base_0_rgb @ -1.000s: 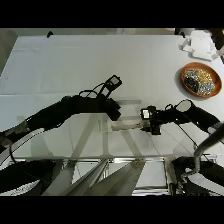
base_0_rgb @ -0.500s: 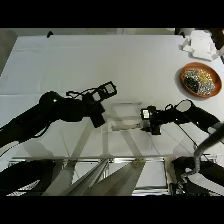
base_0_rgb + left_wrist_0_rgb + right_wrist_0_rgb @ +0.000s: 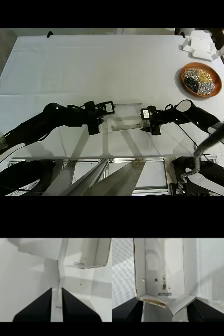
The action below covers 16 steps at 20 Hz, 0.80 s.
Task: Fold the box and place the chain.
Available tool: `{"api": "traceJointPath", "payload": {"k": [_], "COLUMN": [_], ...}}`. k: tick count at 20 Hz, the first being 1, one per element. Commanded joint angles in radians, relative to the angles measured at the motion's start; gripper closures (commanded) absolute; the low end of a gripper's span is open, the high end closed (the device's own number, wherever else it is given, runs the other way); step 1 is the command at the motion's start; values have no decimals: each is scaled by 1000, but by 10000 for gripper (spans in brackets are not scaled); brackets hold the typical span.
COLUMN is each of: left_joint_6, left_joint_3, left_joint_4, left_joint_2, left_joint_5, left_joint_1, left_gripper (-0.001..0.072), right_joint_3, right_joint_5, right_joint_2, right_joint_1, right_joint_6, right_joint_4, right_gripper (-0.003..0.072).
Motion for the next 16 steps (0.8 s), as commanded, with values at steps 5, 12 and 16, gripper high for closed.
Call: {"api": "traceJointPath", "payload": {"k": [5,12,16], "left_joint_6": [142,203,157], "left_joint_3": [-9,-10,-10], "left_joint_4": [-77,-77,-69], "left_joint_2": [-97,-99,-99], "left_joint_5": [-27,-27,7], "left_joint_1": [-24,-53,-45], "left_gripper": [495,498,500], "right_joint_3": [1,1,1], "right_joint_5": [0,0,0], "right_joint_2": [1,1,1], "right_joint_1": [-1,-1,-1], "right_joint_6": [0,0,0], "right_joint_4": [0,0,0], "right_gripper": [265,265,265]}}
